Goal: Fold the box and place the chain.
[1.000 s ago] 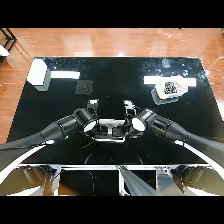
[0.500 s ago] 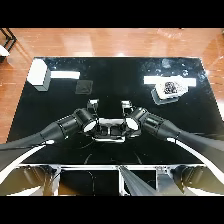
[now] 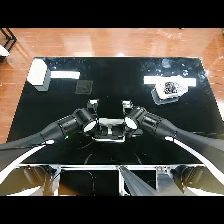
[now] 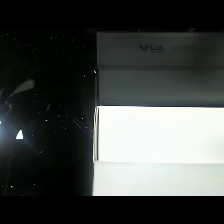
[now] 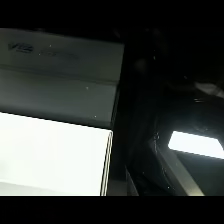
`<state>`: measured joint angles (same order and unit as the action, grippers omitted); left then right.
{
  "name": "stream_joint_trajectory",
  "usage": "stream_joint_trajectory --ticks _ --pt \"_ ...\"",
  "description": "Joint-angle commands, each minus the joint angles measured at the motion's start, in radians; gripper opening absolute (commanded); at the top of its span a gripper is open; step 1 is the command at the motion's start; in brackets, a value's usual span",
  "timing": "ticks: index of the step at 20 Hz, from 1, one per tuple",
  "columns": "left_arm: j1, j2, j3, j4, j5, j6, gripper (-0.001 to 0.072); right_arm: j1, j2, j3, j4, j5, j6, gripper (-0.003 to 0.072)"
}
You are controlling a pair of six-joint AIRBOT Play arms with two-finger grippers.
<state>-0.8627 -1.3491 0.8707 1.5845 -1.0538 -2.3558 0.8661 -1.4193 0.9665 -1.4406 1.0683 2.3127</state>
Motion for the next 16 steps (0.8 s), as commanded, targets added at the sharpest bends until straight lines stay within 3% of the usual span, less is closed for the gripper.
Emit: stream_joint_trajectory --ticks 1,16 --pt "-0.001 0.0 0.0 -0.013 0.003 -0.001 0.0018 0.001 -0.001 0.015 -0.013 0.012 0.007 0.0313" --pt "-0.001 0.0 0.0 -0.018 0.003 0.0 0.0018 0.006 -0.018 0.026 -0.009 0.027 0.029 0.0288"
